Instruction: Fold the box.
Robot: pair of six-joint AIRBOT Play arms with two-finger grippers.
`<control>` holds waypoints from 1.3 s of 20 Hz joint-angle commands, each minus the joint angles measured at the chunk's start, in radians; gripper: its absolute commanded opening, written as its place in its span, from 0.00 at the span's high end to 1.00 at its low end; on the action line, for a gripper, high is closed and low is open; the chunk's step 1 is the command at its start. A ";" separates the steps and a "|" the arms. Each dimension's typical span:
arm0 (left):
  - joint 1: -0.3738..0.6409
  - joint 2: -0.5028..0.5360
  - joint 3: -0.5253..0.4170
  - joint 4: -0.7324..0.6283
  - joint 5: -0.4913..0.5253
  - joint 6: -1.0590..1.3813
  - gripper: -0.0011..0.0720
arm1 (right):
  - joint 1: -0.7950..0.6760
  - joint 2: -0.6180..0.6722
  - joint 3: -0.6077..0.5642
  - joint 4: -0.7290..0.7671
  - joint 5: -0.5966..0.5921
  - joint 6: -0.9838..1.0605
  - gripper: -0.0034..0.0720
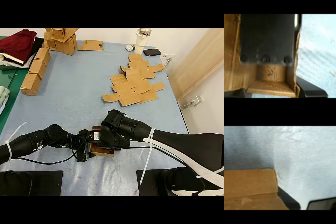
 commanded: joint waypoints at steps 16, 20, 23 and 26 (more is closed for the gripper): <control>0.000 0.000 0.001 0.000 0.002 0.002 0.15 | 0.006 -0.001 0.007 -0.114 0.015 -0.070 0.86; 0.000 0.000 0.001 0.000 0.002 0.002 0.15 | 0.006 -0.001 0.007 -0.074 0.012 -0.069 0.52; 0.000 0.000 0.001 0.000 0.002 0.002 0.15 | 0.006 -0.001 0.007 -0.074 0.003 -0.069 0.52; 0.000 0.000 0.001 0.000 0.002 0.002 0.15 | 0.006 0.000 0.007 -0.071 -0.016 -0.069 0.51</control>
